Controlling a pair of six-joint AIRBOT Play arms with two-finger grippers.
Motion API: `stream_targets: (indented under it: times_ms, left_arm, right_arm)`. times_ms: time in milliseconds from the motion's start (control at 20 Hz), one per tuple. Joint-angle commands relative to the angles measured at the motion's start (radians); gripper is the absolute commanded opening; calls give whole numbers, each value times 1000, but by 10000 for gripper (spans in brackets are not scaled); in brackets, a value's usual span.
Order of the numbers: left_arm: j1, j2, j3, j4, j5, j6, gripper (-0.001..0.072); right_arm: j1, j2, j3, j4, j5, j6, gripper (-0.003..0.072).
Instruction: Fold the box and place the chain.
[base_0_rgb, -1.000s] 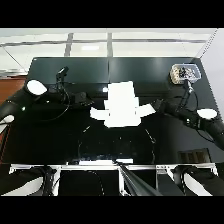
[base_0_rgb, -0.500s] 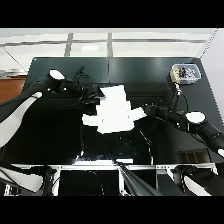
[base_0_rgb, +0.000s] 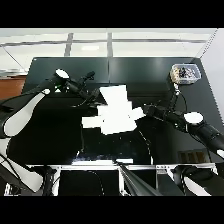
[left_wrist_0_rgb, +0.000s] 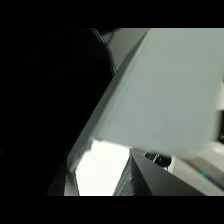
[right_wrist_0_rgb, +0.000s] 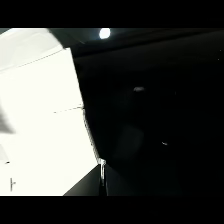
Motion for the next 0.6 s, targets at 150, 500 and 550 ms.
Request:
stream_targets:
  times_ms: [150,500,550]
  left_arm:
    - [-27,-63,89,32,-139,98,395]
    - [-76,-132,201,183,-209,88,119]
    - [-73,-140,201,165,-218,88,78]
  right_arm:
    - [2,1,-1,0,4,2,18]
    - [2,0,-1,-8,23,2,18]
    - [2,1,-1,-23,26,2,18]
